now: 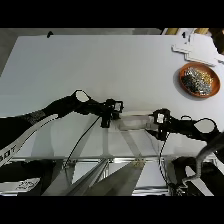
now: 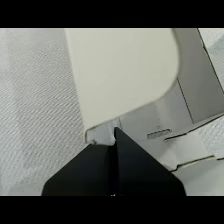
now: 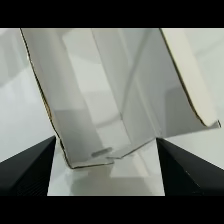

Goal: Fold the box and place the chain.

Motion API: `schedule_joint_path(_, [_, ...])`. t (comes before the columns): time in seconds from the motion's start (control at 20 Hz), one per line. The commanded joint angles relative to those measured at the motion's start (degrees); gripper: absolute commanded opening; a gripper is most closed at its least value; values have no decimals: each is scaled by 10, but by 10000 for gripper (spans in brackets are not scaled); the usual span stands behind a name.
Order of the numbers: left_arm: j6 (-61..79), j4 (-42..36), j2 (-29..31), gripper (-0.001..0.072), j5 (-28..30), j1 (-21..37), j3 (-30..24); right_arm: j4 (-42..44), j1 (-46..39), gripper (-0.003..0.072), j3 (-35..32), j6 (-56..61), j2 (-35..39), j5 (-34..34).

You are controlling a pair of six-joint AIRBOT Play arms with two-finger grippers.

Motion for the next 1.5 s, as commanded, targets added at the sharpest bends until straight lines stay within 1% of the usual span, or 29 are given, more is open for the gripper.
schedule_joint_path(0.0, [0,0,0,7,0,0,0,7,-20,687,1,-27,-11,7])
schedule_joint_path(0.25, [0,0,0,7,0,0,0,15,-20,687,9,-67,-57,10])
schedule_joint_path(0.5, [0,0,0,7,0,0,0,7,-20,687,70,-67,-150,64])
schedule_joint_path(0.65, [0,0,0,7,0,0,0,4,-20,687,84,-67,-190,88])
schedule_joint_path(0.9, [0,0,0,7,0,0,0,-2,-20,687,84,-80,-196,83])
schedule_joint_path(1.15, [0,0,0,7,0,0,0,-2,-20,654,84,-81,-204,82])
schedule_joint_path(1.45, [0,0,0,7,0,0,0,2,-5,637,84,-82,-205,75])
